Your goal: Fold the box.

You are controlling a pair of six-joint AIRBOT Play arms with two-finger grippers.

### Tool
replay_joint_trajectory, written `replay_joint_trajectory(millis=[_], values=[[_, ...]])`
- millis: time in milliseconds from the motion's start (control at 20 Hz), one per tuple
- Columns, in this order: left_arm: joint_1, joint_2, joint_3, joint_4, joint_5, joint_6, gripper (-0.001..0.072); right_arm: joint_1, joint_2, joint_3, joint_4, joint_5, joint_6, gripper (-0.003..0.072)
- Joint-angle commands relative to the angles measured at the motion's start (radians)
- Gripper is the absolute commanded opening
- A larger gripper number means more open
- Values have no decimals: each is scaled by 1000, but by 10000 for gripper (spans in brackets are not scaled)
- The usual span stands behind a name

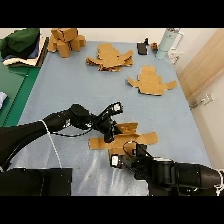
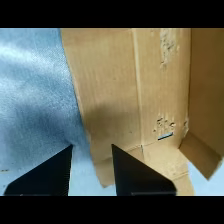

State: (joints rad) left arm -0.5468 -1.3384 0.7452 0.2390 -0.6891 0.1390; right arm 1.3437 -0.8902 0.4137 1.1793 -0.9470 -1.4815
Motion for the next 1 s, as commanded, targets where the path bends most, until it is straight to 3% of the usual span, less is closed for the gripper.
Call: replay_joint_trajectory(millis=[0, 500, 950], values=[[-1, 0, 0, 0, 0, 0, 14, 4, -25, -4, -125, 29, 79, 391], [-1, 0, 0, 0, 0, 0, 14, 4, 9, 26, -138, 3, 112, 391], [-1, 0, 0, 0, 0, 0, 14, 2, 109, 26, -278, -21, 526, 398]])
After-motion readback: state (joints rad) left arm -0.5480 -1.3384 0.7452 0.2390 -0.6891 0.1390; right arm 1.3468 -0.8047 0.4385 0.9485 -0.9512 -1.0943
